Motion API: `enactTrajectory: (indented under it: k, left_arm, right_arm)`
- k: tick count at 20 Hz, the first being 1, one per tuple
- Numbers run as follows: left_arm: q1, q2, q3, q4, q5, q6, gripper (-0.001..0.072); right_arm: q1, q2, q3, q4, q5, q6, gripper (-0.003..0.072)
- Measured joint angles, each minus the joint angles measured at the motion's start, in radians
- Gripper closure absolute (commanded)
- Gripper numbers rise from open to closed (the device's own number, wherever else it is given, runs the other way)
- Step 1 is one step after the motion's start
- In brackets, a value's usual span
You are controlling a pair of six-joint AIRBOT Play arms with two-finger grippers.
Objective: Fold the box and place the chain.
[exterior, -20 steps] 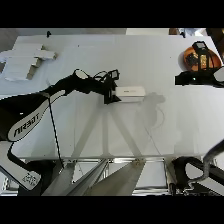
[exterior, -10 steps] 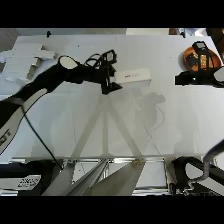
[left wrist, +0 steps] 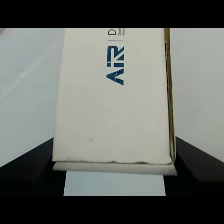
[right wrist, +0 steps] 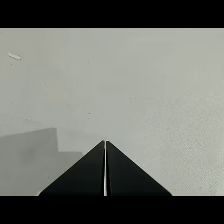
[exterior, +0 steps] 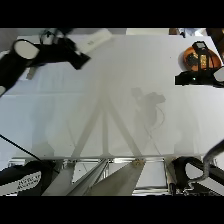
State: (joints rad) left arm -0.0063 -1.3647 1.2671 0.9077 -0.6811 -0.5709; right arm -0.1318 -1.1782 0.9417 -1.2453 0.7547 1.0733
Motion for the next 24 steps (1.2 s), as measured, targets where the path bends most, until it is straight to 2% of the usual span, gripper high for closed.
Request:
enactTrajectory:
  k: [5, 9, 15, 23, 24]
  left_arm:
    - [0.189, 0.012, -0.027, 0.042, 0.032, -0.167, 0.0430]
    - [0.273, 0.009, -0.114, 0.094, 0.104, -0.274, 0.0430]
    - [0.306, -0.051, -0.243, 0.158, 0.140, -0.389, 0.0430]
    - [0.311, -0.136, -0.271, 0.168, 0.137, -0.414, 0.0427]
    - [0.311, -0.150, -0.272, 0.167, 0.138, -0.414, 0.0391]
  right_arm:
    - [0.000, 0.000, 0.000, 0.000, 0.000, 0.000, 0.0668]
    - [0.000, 0.000, 0.000, 0.000, 0.000, 0.000, 0.0668]
    - [0.000, 0.000, 0.000, 0.000, 0.000, 0.000, 0.0668]
    - [0.000, 0.000, 0.000, 0.000, 0.000, 0.000, 0.0668]
    - [0.000, 0.000, 0.000, 0.000, 0.000, 0.000, 0.0668]
